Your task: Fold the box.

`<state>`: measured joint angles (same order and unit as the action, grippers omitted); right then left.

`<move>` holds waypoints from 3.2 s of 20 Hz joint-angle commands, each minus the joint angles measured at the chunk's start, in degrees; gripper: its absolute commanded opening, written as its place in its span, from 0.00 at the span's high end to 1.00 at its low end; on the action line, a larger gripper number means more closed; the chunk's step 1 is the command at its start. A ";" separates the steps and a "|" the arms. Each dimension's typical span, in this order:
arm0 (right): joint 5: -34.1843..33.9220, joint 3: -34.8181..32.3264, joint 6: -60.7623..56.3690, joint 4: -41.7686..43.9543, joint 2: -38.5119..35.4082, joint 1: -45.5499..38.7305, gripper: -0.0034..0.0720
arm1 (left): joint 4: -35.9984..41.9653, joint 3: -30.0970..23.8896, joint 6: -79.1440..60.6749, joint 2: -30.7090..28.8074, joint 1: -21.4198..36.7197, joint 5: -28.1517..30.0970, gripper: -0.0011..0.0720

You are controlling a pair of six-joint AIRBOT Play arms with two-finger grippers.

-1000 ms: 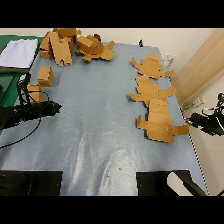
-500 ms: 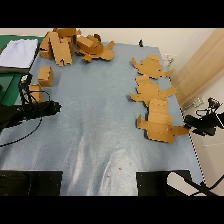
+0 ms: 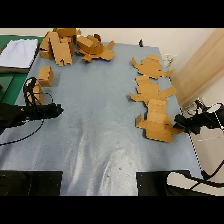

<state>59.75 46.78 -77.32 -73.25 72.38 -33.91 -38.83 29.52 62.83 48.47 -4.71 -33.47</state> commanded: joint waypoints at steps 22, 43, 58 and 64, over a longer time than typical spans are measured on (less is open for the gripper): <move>-14.69 -9.84 19.93 28.55 -6.27 47.10 0.95 | 8.81 11.32 -7.37 23.71 0.07 -11.28 0.67; -16.26 -10.49 19.65 26.53 -6.25 51.60 0.95 | 18.75 22.93 -22.27 41.51 4.57 -25.46 0.67; -16.74 -10.49 17.70 24.15 -6.25 51.56 0.95 | 24.94 23.08 -40.83 42.05 4.13 -38.62 0.65; -16.74 -10.49 17.70 24.15 -6.25 51.56 0.95 | 25.09 24.06 -41.18 46.86 2.49 -39.01 0.65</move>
<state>43.00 36.32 -59.53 -48.97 66.15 17.63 -13.87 53.12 22.24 93.43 -1.41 -71.96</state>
